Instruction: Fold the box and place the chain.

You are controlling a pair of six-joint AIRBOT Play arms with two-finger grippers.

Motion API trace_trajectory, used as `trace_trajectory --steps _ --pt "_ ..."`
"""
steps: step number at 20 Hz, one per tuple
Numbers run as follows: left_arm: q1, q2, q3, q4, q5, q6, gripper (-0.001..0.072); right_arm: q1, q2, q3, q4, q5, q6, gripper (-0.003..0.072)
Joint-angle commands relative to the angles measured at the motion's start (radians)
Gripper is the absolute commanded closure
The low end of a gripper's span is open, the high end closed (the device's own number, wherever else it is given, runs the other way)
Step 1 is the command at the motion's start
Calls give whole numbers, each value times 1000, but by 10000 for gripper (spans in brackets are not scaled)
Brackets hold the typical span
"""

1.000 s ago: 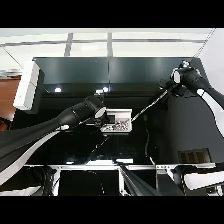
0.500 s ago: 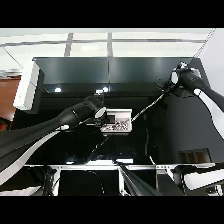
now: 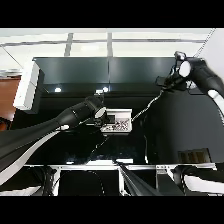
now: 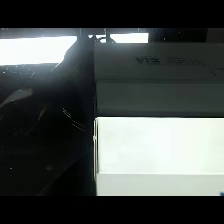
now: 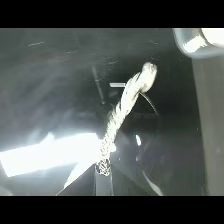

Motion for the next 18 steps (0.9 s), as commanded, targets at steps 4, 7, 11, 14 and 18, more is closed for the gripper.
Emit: trace_trajectory --steps 4,7,11,14,18 --pt "0 0 0 0 2 0 681 102 361 2 132 297 -212 672" --pt "0 0 0 0 1 0 681 105 482 2 325 301 -237 672" --pt "0 0 0 0 0 0 681 106 552 17 539 303 -266 672" --pt "0 0 0 0 0 0 681 106 552 91 653 266 -284 672" --pt "0 0 0 0 1 0 681 106 552 175 758 209 -285 672"
